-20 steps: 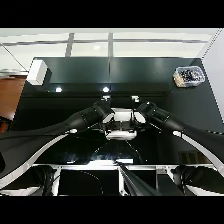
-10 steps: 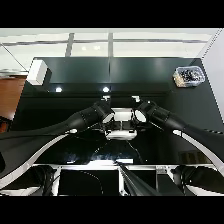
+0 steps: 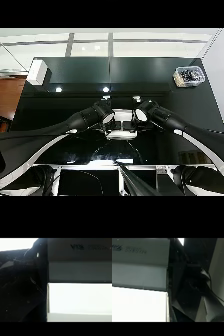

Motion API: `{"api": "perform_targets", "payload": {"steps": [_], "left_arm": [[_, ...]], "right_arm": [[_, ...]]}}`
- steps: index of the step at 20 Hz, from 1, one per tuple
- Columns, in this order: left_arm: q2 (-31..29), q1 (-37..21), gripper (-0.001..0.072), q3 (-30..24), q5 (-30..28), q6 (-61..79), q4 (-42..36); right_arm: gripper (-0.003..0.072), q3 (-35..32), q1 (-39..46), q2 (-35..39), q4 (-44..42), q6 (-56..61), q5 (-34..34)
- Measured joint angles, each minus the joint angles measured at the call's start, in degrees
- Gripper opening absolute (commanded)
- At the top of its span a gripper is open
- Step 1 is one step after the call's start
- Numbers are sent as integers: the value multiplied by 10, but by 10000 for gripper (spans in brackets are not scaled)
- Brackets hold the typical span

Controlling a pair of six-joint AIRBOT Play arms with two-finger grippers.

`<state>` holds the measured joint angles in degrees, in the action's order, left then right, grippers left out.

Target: Fold the box and place the chain.

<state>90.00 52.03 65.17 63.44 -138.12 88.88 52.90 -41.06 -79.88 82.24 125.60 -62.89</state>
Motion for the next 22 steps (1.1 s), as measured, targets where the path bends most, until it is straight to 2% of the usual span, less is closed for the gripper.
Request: {"api": "perform_targets", "payload": {"steps": [1, 12, 14, 16, 17, 18, 19, 22], "left_arm": [[0, 0, 29, 0, 0, 0, 0], [0, 0, 29, 0, 1, -2, -1], [0, 0, 29, 0, 1, -1, 0], [0, 0, 29, 0, 1, 0, 0], [0, 0, 29, 0, 1, 0, 0], [0, 0, 29, 0, 1, 0, 0], [0, 0, 29, 0, 1, 0, 0], [0, 0, 29, 0, 1, -1, 0]], "right_arm": [[63, 0, 0, 0, -2, 0, 2], [55, 0, 0, 0, -12, -1, 19], [252, 0, 0, 0, -13, -2, 26], [241, 0, 0, 0, -17, -2, 30], [124, 0, 0, 0, -18, -2, 28], [80, 0, 0, 0, -13, -2, 25], [57, 0, 0, 0, -12, -2, 23], [50, 0, 0, 0, -12, 0, 26]]}}
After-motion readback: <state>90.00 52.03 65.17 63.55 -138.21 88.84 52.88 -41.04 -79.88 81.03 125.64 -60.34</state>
